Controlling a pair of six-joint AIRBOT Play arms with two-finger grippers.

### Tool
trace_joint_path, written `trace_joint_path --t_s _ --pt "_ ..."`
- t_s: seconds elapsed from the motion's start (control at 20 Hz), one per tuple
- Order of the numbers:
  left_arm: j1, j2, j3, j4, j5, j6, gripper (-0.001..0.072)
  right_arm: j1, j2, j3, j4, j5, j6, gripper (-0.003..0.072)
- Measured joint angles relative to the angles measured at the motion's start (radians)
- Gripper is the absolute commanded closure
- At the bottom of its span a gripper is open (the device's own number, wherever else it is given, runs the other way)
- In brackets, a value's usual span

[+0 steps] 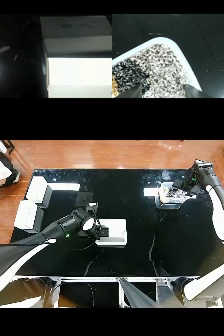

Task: Fold the box and place the chain.

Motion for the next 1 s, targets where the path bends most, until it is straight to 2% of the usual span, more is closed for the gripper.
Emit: trace_joint_path --t_s 0.05,0.15,0.2,0.25,0.45,0.6,1.0 --pt "0.0 0.0 0.0 0.0 0.0 0.0 0.0688 0.0 -0.004 0.0 0.005 0.0 0.0 0.0182" --pt "0.0 0.0 0.0 0.0 0.0 0.0 0.0688 0.0 -0.008 0.0 0.007 -0.003 0.0 0.0513" --pt "0.0 0.0 0.0 0.0 0.0 0.0 0.0688 -0.001 -0.008 0.0 0.013 0.001 0.001 0.0617" --pt "0.0 0.0 0.0 0.0 0.0 0.0 0.0688 -0.001 -0.008 0.0 0.018 0.0 -0.003 0.0668" --pt "0.0 0.0 0.0 0.0 0.0 0.0 0.0688 -0.001 0.003 0.008 0.048 -0.029 -0.047 0.0674" --pt "0.0 0.0 0.0 0.0 0.0 0.0 0.0688 -0.023 0.045 0.035 0.127 -0.029 -0.127 0.0678" --pt "0.0 0.0 0.0 0.0 0.0 0.0 0.0688 -0.092 0.292 0.09 0.309 -0.033 -0.326 0.0678"
